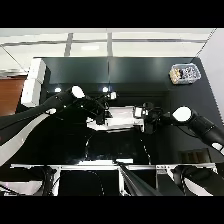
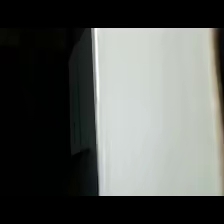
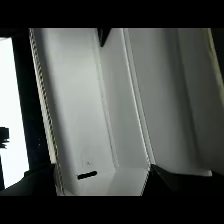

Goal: Fold the box and place the chain.

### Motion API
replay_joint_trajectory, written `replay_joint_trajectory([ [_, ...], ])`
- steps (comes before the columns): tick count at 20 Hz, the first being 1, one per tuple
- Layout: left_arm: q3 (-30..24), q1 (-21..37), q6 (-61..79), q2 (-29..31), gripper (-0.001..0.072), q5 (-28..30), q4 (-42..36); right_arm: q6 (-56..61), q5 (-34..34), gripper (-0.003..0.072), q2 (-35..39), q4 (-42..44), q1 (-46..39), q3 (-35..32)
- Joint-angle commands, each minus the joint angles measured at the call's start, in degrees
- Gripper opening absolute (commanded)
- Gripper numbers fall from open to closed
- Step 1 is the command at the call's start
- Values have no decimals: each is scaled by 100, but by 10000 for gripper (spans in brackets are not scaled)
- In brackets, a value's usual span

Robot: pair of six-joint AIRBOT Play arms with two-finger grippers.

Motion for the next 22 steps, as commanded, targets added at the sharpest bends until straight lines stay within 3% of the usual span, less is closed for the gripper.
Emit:
replay_joint_trajectory([
  [1,0,-2,17,0,25,2,-4,-28,0,710,4,219,-227,26],
  [15,0,0,17,0,25,9,-2,-855,391,710,-507,1314,-229,26],
  [18,0,-2,17,0,26,9,-2,-852,898,710,-743,1307,-229,22],
  [22,0,-2,17,0,25,9,-4,-855,743,710,-905,898,-229,22],
])
